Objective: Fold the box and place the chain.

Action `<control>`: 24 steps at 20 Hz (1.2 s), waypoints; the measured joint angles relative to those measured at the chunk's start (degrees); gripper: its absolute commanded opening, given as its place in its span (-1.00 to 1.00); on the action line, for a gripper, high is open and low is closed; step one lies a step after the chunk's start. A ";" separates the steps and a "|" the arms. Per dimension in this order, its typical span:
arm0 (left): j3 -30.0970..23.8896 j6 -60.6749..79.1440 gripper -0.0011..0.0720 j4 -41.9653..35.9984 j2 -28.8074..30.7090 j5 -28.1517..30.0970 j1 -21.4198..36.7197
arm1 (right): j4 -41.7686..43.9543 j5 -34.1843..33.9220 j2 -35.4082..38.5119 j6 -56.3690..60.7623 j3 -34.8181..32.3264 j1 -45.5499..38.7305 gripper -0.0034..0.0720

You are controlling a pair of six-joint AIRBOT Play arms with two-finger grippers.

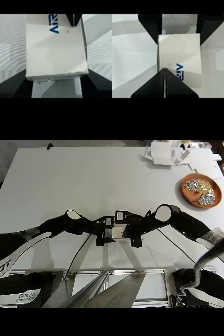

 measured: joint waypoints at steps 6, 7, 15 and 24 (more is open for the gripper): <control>-0.02 0.02 -0.77 0.13 0.00 0.04 -0.02 | -0.28 -0.35 -0.85 0.09 -0.87 -0.02 -0.86; -0.02 0.00 -0.77 0.13 0.00 0.02 -0.02 | -0.39 -0.37 -0.76 0.28 -0.90 -0.02 -0.86; 0.00 -0.24 -0.77 -0.22 0.04 -0.22 0.02 | -7.48 -0.87 10.03 12.55 -0.20 0.00 -0.86; 0.00 -0.09 -0.77 -0.07 0.07 -0.13 0.02 | -37.31 26.29 23.85 54.71 -0.61 -0.59 -0.86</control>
